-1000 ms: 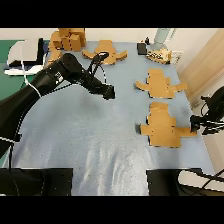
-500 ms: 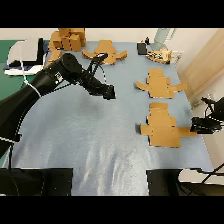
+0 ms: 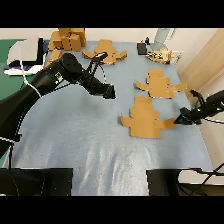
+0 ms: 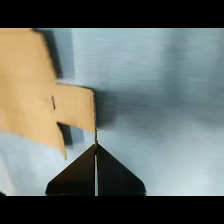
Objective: Fold the box.
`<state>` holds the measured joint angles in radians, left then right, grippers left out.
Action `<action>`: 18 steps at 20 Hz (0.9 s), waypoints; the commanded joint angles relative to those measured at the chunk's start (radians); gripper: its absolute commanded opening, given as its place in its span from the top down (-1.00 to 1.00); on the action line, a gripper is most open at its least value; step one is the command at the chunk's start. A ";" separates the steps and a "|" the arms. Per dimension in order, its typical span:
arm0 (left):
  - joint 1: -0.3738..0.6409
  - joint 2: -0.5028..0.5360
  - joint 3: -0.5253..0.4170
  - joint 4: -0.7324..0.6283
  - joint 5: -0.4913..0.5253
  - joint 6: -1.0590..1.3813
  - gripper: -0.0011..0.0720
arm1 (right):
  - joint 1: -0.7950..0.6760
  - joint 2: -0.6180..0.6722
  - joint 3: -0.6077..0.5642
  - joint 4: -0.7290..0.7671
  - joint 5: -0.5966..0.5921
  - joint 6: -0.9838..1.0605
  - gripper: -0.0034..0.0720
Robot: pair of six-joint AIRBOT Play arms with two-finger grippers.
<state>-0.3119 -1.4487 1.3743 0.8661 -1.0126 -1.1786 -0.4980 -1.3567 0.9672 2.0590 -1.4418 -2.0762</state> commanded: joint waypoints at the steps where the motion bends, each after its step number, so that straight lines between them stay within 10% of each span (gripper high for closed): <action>1: 0.000 0.000 0.000 0.000 -0.020 0.000 -0.85 | 0.126 -0.001 -0.002 0.122 -0.010 -0.019 0.91; 3: 0.000 0.000 0.000 0.000 -0.039 0.000 -0.86 | 0.188 -0.003 -0.009 0.115 0.041 -0.012 0.86; 5: 0.000 0.000 0.000 0.000 -0.048 0.000 -0.86 | 0.219 -0.003 -0.010 0.108 0.113 0.032 0.04; 18: 0.002 0.000 0.000 -0.011 -0.077 -0.134 -0.86 | 0.296 -0.088 -0.048 0.071 0.219 0.040 0.22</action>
<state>-0.3096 -1.4487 1.3743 0.8566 -1.0760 -1.2705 -0.2363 -1.4288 0.9321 2.1387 -1.2598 -2.0338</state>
